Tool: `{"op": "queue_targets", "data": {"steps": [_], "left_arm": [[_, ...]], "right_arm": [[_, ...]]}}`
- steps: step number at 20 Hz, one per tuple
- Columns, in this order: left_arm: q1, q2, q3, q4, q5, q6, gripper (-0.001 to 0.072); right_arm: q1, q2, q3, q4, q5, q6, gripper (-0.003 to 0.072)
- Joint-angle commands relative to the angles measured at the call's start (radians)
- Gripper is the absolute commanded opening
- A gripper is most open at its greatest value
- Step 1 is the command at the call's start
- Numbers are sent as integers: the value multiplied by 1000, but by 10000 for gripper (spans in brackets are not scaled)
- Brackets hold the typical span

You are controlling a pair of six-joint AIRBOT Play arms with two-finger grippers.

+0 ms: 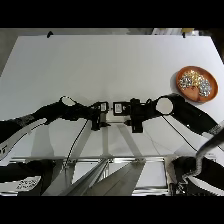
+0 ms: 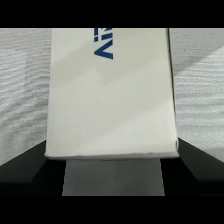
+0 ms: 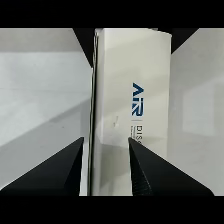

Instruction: Fold the box and place the chain.

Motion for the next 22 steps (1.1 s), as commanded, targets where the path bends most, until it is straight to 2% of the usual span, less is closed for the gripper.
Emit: {"op": "queue_targets", "data": {"steps": [1,3,4,13,22], "left_arm": [[0,1,0,-1,1,-1,10],[0,1,0,-1,1,-1,10],[0,1,0,-1,1,-1,10],[0,1,0,-1,1,-1,10],[0,1,0,-1,1,-1,10]], "right_arm": [[1,8,0,3,-8,-1,306],[-14,8,0,19,-7,0,112],[-34,7,0,40,-7,0,39],[-79,-51,-1,76,100,0,22],[-79,-51,-27,81,72,-20,22]]}}
